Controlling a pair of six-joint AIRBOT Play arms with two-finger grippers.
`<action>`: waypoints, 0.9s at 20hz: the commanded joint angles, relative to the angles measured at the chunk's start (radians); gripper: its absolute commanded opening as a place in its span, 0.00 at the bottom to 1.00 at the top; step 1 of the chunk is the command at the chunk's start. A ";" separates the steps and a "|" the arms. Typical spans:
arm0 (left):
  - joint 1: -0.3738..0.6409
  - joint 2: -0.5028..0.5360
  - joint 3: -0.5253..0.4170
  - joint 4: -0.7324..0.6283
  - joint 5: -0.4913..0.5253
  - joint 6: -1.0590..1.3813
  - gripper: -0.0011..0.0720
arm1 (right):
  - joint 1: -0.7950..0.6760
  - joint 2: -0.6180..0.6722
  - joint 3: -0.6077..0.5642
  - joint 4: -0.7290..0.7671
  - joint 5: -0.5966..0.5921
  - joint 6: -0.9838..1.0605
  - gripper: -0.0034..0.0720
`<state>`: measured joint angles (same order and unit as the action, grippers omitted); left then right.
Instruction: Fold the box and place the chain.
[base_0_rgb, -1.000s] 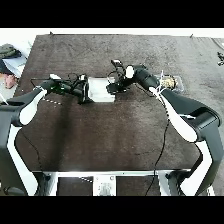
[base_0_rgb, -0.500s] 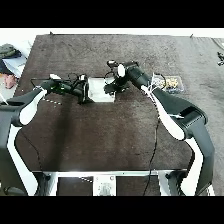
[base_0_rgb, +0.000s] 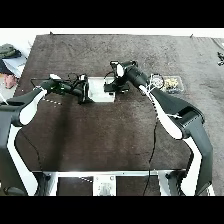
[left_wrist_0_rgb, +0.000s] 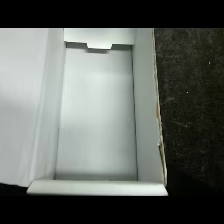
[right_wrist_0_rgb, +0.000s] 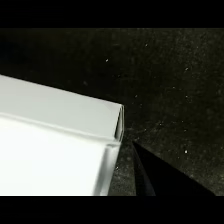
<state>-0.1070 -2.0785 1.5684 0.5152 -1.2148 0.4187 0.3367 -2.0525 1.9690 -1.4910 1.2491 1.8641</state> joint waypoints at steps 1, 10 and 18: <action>0.000 0.000 0.000 0.000 0.000 0.000 0.65 | 0.001 -0.013 0.002 -0.009 -0.005 0.034 0.55; 0.000 0.000 0.000 0.000 0.000 0.000 0.65 | 0.024 -0.023 0.003 -0.031 -0.002 0.071 0.55; 0.000 0.000 0.000 0.000 0.000 0.001 0.65 | 0.037 -0.024 0.053 -0.084 0.050 0.069 0.54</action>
<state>-0.1070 -2.0785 1.5684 0.5152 -1.2144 0.4187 0.3683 -2.0754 1.9972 -1.5505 1.2785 1.9327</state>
